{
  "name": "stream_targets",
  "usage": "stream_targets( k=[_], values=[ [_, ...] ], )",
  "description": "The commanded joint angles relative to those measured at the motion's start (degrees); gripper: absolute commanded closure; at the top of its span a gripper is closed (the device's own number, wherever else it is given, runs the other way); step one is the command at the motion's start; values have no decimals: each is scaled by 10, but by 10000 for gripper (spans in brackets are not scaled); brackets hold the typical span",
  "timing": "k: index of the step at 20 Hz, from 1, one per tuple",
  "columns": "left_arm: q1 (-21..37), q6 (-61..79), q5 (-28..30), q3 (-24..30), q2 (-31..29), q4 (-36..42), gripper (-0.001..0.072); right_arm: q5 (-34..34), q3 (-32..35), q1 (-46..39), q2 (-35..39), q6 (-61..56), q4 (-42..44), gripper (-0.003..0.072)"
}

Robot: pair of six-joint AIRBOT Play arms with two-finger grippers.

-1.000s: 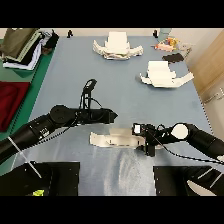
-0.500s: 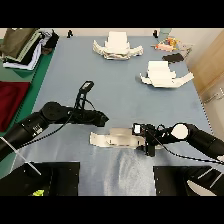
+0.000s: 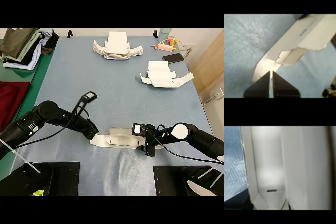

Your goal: Fold the box.

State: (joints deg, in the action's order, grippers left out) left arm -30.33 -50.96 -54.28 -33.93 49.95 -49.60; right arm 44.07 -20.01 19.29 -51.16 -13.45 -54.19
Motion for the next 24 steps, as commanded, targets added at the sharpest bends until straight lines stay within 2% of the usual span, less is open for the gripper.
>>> stream_targets(
  k=[1, 6, 10, 13, 17, 19, 22, 23, 24],
  values=[
    [-29, 69, -5, 0, 0, -53, 78, 0, 0, 0, 0, 0, 0, 244],
    [-33, 172, 37, 0, 0, -59, 72, 0, 0, 0, 0, 0, 0, 244],
    [-32, 267, 24, 0, 0, -50, 71, 0, 0, 0, 0, 0, 0, 244],
    [2, 336, 17, 16, 1, -31, 70, -1, 0, 0, 0, 0, 0, 244],
    [2, 465, 20, 42, 7, 35, 71, 0, 0, 0, 0, 0, 0, 244],
    [-15, 504, 33, 47, 27, 80, 72, 0, 0, 0, 0, 0, 0, 244],
    [-40, 521, 39, 47, 69, 99, 76, 0, 0, 0, 0, 0, 0, 244],
    [-46, 521, 48, 47, 80, 99, 194, 0, 0, 0, 0, 0, 0, 244],
    [-51, 523, 54, 47, 88, 103, 232, 0, 0, 0, 0, 0, 0, 244]
  ],
)
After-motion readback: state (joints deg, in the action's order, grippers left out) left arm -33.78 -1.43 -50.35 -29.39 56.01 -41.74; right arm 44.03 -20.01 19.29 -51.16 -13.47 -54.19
